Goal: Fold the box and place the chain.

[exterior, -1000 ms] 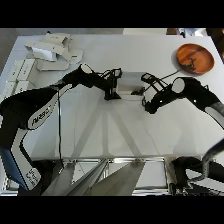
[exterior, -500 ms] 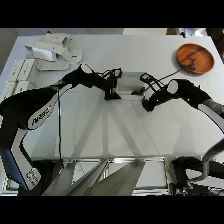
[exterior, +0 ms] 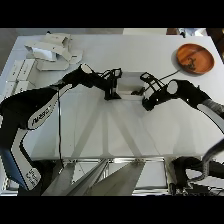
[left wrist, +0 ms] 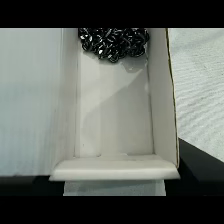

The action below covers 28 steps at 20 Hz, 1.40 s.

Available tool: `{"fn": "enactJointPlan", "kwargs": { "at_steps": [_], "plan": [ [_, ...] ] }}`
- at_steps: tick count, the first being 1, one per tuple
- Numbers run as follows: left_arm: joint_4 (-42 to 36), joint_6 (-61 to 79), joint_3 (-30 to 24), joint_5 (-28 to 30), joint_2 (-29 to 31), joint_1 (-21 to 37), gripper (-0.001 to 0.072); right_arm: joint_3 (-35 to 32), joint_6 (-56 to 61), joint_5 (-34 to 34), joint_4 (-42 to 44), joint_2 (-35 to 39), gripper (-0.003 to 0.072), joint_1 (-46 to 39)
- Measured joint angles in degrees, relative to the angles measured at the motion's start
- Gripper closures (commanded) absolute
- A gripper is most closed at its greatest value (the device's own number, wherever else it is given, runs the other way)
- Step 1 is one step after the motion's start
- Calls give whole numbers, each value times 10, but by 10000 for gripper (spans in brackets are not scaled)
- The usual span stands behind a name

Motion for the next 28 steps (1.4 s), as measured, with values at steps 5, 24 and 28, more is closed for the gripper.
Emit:
{"fn": "enactJointPlan", "kwargs": {
  "at_steps": [5, 24, 28],
  "plan": [
    [0, 0, 0, 0, 0, 0, 271, -9, 3, 0, 0, 0, 652, 0],
    [0, 0, 0, 0, 0, 0, 271, 16, 19, -41, -21, 153, 670, 0],
    [0, 0, 0, 0, 0, 0, 271, 75, 19, -65, -4, 163, 670, 1]
  ]
}}
